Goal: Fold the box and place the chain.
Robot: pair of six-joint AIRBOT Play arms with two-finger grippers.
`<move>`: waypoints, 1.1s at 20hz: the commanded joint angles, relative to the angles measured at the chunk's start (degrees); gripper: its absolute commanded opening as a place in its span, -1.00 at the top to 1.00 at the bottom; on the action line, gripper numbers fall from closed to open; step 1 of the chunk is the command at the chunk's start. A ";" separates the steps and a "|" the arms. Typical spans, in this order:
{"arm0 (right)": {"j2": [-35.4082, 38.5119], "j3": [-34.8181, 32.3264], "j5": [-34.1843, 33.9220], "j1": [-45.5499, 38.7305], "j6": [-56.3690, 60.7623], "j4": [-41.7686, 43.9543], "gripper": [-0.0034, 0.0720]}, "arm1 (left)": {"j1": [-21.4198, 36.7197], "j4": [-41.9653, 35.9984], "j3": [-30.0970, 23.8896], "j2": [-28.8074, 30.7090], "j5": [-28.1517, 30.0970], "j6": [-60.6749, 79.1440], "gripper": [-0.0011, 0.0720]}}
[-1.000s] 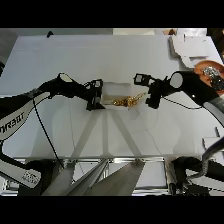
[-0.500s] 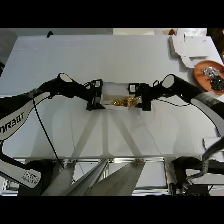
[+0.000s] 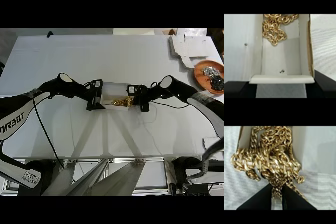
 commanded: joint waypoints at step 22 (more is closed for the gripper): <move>23.02 0.02 1.86 4.17 19.74 -9.14 0.87 | 0.00 0.02 0.02 0.00 0.02 0.02 0.05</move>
